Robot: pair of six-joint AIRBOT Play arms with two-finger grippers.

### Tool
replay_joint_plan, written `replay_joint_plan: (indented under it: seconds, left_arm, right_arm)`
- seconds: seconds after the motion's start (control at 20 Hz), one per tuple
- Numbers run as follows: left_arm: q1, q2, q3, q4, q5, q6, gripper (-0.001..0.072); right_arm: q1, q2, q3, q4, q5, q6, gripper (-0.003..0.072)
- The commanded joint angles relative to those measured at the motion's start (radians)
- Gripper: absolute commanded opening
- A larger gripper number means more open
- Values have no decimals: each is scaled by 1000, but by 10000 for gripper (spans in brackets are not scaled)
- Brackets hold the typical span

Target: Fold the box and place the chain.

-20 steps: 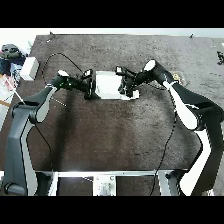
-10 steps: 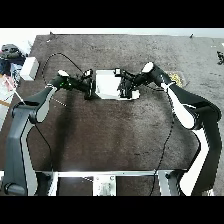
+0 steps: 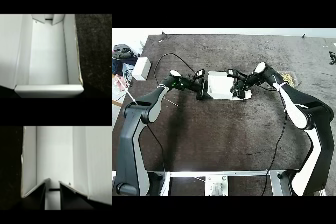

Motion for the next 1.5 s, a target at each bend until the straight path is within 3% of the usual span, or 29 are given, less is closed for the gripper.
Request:
replay_joint_plan:
  seconds: [0.0, 0.3, 0.35, 0.4, 0.5, 0.75, 1.0, 1.25, 1.4, 1.45]
  left_arm:
    - [0, 0, 0, 1, 0, 1, 336]
    - [0, 0, 0, 1, 0, 1, 336]
    - [0, 0, 0, 1, 0, 1, 336]
    - [0, 0, 0, 1, 0, 1, 336]
    - [0, 0, 0, 1, 0, 1, 337]
    - [0, 0, 0, 1, 0, 1, 337]
    - [0, 0, 0, 1, 0, 1, 336]
    - [0, 0, 0, 0, 0, 1, 336]
    - [0, 0, 0, 1, 0, 1, 336]
    - [0, 0, 0, 0, 0, 1, 336]
  right_arm:
    - [-21, 20, 2, -105, 23, 194, 154]
    - [-110, 125, 2, -114, 39, 639, 153]
    - [-130, 142, 2, -113, 39, 708, 131]
    - [-151, 152, 2, -105, 43, 761, 17]
    - [-213, 154, 0, -23, 82, 832, 13]
    - [-330, 154, -102, 96, 106, 910, 13]
    - [-338, 151, -258, 137, -6, 919, 13]
    - [-271, 97, -273, 169, -23, 917, 14]
    - [-232, 83, -273, 266, -22, 860, 15]
    - [-231, 89, -273, 318, -23, 847, 106]
